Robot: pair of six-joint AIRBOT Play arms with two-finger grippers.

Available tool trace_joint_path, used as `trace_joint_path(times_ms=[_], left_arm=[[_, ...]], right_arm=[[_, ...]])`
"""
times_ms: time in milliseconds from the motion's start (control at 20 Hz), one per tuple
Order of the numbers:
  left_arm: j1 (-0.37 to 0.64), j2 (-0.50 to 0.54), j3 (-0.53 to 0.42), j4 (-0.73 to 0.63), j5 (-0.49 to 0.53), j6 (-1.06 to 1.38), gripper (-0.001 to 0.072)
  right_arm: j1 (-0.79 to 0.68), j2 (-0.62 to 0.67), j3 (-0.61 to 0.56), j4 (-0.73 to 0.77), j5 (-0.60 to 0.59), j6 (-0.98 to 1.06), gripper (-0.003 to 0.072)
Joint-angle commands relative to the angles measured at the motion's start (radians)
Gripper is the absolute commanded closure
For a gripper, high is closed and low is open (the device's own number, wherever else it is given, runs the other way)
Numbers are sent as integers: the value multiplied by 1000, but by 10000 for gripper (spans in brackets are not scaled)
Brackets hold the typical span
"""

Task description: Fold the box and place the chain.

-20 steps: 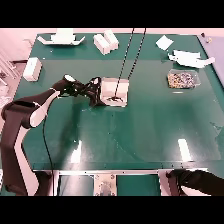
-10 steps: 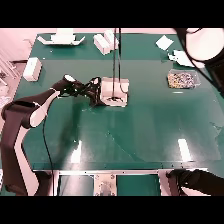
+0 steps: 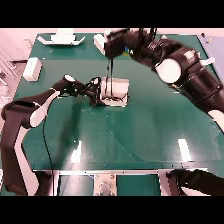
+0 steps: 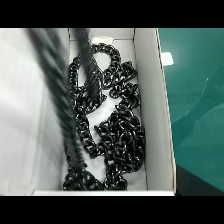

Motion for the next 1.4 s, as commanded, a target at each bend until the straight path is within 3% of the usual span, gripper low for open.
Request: trace_joint_path(times_ms=[0,250,400,450,500,550,700,900,1350], left_arm=[[1,1,1,0,0,0,313],[1,1,1,0,0,0,313],[1,1,1,0,0,0,313],[1,1,1,0,0,0,313],[1,1,1,0,0,0,313],[1,1,1,0,0,0,313],[1,1,1,0,0,0,313],[1,1,1,0,0,0,313],[1,1,1,0,1,0,313]], right_arm=[[-15,-2,-127,-2,7,85,674],[-57,-13,-317,0,-61,182,672],[-55,-32,-361,52,-63,182,659],[-56,-36,-371,55,-63,182,451],[-56,-39,-377,54,-63,182,171],[-57,-39,-378,49,-61,180,140],[-100,-30,-377,14,29,177,140],[-222,3,-381,-109,310,79,141],[-329,-52,-477,-22,262,-567,141]])
